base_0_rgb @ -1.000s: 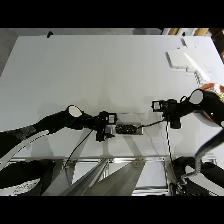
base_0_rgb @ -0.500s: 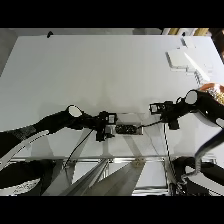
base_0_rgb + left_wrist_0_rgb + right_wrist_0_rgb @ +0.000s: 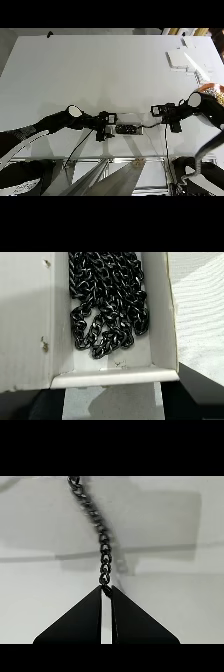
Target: Fold the box and place the chain.
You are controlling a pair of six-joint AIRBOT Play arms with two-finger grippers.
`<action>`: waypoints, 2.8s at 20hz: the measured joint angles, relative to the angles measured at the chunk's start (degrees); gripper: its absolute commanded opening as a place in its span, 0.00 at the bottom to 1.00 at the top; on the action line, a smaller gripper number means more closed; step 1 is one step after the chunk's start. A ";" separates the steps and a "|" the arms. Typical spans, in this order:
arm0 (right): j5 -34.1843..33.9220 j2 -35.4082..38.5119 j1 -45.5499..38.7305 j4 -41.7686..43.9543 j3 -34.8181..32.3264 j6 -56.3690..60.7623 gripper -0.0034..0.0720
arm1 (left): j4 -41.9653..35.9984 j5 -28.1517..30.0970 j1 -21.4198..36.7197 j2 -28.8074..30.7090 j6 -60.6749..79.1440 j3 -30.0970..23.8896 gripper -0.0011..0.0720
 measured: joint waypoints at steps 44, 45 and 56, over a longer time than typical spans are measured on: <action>-7.26 16.33 4.63 6.54 -3.85 6.62 0.26 | 0.00 0.00 0.00 0.00 -0.02 0.00 0.39; -8.52 15.80 3.89 5.07 -5.11 5.70 0.26 | 0.00 0.00 0.00 0.00 0.00 0.00 0.39; -13.70 6.36 2.12 0.13 -8.33 0.39 0.26 | 0.00 0.00 0.00 0.00 0.00 0.00 0.39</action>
